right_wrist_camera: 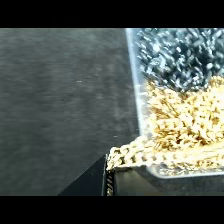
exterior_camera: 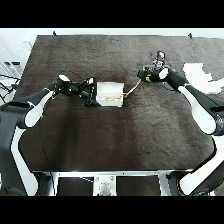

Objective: Fold the box and place the chain.

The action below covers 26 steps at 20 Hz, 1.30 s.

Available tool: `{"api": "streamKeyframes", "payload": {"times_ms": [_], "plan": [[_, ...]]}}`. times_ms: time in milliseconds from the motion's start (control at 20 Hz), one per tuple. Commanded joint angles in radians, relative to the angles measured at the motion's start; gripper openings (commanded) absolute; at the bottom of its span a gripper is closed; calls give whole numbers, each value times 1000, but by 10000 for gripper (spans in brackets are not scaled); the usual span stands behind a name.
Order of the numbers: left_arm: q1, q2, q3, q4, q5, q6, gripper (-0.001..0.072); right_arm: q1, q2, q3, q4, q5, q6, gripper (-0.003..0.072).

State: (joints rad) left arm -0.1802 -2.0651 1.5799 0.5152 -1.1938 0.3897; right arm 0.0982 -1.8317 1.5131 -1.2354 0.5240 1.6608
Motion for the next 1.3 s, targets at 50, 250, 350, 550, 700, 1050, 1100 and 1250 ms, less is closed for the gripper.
{"api": "streamKeyframes", "payload": {"times_ms": [50, 250, 350, 550, 700, 1050, 1100, 1250], "plan": [[0, 1, 0, 0, 0, 0, 469, 31, 174, 5, -76, 156, -23, 10], [0, 1, 0, 0, 0, 0, 468, 94, 392, 5, -149, 262, -23, 11], [0, 1, 0, 0, 0, 0, 469, 129, 474, 5, -180, 309, -23, 11], [0, 1, 0, 0, 0, 0, 469, 200, 566, 4, -198, 378, -23, 11], [0, 1, 0, 0, 0, 0, 469, 253, 580, -2, -198, 432, -23, 11], [0, 1, 0, 0, -2, 0, 469, 388, 579, -88, -188, 357, -18, 12], [0, 1, 0, 0, -2, 0, 469, 403, 579, -112, -187, 309, -18, 11], [0, 1, 0, 0, -2, 0, 469, 439, 570, -192, -185, 163, 15, 11]]}}
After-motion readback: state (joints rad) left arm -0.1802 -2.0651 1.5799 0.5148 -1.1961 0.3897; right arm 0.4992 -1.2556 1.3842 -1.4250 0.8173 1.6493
